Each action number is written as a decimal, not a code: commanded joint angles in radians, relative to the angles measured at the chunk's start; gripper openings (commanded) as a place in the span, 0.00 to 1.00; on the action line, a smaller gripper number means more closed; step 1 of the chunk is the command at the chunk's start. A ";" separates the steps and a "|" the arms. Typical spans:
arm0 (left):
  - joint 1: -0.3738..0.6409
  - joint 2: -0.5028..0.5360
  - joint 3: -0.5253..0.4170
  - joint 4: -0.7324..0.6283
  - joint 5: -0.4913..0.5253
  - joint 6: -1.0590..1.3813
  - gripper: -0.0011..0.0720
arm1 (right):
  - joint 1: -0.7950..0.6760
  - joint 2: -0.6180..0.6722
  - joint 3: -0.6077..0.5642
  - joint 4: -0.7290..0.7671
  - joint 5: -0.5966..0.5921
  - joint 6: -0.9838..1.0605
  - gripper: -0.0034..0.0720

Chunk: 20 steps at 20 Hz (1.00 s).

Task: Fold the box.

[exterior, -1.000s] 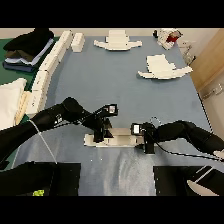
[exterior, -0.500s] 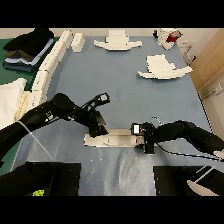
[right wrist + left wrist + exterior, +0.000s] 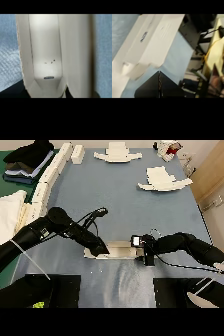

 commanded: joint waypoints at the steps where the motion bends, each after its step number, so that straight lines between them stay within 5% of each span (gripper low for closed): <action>1: -0.053 -0.055 0.015 -0.188 0.159 -0.053 0.04 | 0.000 -0.001 0.000 0.000 0.000 0.000 0.61; 7: 0.079 -0.235 0.086 -0.185 0.206 -0.124 0.04 | 0.000 -0.001 0.000 0.000 0.000 0.000 0.61; 13: 0.081 -0.418 0.086 -0.149 0.206 -0.164 0.03 | 0.000 -0.001 0.000 0.000 0.000 0.000 0.61; 20: 0.084 -0.406 0.145 -0.148 0.196 -0.083 0.03 | 0.000 -0.001 0.000 0.000 0.000 0.000 0.61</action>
